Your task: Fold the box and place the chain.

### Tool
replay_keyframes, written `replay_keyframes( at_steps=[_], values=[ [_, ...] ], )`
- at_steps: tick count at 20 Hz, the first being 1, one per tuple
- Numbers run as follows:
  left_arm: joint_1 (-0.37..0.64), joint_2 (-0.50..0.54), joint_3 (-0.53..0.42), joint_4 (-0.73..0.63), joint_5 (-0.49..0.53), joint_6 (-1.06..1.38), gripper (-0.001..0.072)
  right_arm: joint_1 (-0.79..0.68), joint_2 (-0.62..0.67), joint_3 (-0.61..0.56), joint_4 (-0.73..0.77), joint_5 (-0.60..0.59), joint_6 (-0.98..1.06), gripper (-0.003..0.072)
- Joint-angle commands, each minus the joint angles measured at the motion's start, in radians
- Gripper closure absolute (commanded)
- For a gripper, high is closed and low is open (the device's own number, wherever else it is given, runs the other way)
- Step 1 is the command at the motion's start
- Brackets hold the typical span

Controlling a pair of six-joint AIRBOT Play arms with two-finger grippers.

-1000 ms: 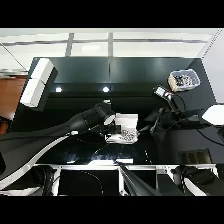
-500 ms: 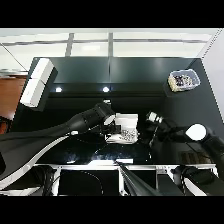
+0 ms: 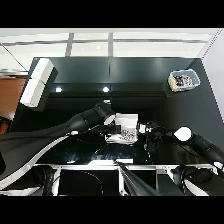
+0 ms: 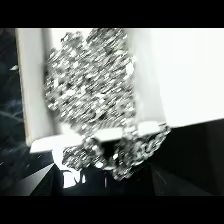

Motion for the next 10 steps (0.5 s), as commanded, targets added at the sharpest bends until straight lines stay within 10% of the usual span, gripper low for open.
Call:
replay_keyframes(
  at_steps=[1,4,6,7,10],
  values=[
    [0.0,0.0,0.0,0.0,-0.001,0.0,0.0681,0.013,-0.022,0.0,0.045,-0.031,-0.049,-0.0017],
    [0.0,0.0,0.0,0.0,-0.001,0.0,0.0681,0.014,-0.035,0.0,0.045,-0.032,-0.048,-0.0008],
    [0.0,0.0,0.0,0.0,-0.001,0.0,0.0681,0.014,-0.035,0.0,0.045,-0.034,-0.039,0.0384],
    [0.0,0.0,0.0,0.0,-0.001,0.0,0.0681,0.014,-0.035,0.0,0.045,-0.034,-0.034,0.0453],
    [0.0,0.0,0.0,0.0,-0.002,0.0,0.0681,0.013,-0.035,0.0,0.036,-0.034,0.006,0.0456]
  ],
)
